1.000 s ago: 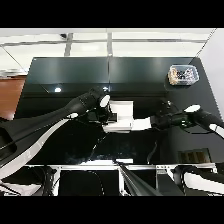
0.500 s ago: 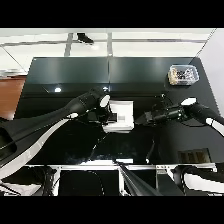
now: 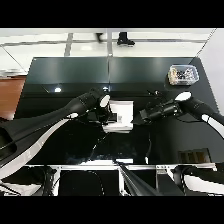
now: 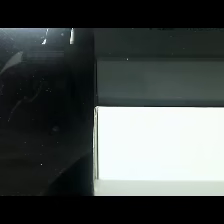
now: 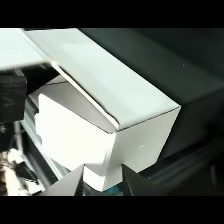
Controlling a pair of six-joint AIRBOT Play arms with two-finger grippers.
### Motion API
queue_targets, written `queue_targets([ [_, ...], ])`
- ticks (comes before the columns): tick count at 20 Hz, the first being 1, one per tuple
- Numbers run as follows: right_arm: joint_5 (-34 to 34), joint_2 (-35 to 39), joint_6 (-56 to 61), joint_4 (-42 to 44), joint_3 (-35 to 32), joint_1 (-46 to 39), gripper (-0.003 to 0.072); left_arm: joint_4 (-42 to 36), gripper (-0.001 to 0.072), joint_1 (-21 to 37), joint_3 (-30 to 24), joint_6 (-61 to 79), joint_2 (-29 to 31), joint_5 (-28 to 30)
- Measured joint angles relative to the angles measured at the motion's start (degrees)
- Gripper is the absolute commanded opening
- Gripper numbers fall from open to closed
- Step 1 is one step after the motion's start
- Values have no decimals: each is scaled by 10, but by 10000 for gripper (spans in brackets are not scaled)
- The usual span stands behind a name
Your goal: Fold the box and place the chain.
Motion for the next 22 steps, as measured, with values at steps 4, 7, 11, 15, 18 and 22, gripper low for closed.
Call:
queue_targets([
  [4,-9,0,80,-54,47,41,257,2,27,0,0,-2,0,-1],
  [7,-17,0,160,-116,78,71,257,2,28,0,0,-1,0,-1],
  [11,-24,0,258,-207,114,109,257,-2,28,0,0,0,0,2],
  [15,-22,0,347,-283,143,144,257,-2,28,0,0,0,0,2],
  [18,-33,0,414,-339,153,180,257,-2,28,0,0,0,0,2],
  [22,-57,-1,523,-433,158,238,257,0,28,0,0,0,0,2],
])
